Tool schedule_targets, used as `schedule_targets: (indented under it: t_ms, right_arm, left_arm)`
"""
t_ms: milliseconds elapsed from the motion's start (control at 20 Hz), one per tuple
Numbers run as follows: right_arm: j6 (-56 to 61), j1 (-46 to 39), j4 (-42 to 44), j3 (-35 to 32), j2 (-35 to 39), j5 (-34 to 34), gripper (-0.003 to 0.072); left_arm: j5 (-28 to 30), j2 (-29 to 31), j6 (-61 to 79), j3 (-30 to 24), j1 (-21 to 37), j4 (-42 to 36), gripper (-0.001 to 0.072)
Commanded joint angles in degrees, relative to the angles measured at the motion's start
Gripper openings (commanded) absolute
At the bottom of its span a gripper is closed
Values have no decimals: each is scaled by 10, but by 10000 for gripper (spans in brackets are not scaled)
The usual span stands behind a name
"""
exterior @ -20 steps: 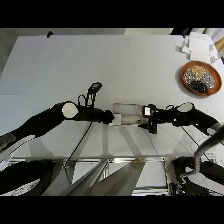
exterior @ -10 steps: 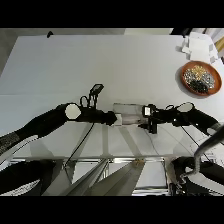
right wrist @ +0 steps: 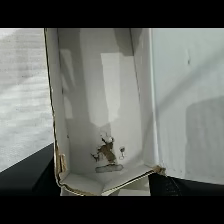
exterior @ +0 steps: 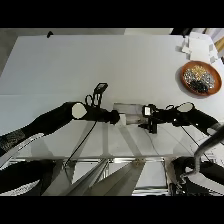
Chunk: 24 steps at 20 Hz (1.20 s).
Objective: Fold the box and place the chain.
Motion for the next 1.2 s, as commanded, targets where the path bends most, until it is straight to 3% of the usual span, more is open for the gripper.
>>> schedule_targets:
  t_ms: [0, 250, 750, 1150]
  right_arm:
    - [0, 0, 0, 0, 0, 1, 411]
    - [0, 0, 0, 0, 0, 1, 411]
    - [0, 0, 0, 0, 0, 2, 411]
    - [0, 0, 0, 0, 0, 2, 411]
  left_arm:
    - [-20, -11, -67, 25, -5, 58, 422]
    - [-85, -12, -151, 66, -7, 151, 422]
    - [-125, -35, -206, 79, -31, 188, 422]
    - [-193, -110, -249, 179, -57, 232, 422]
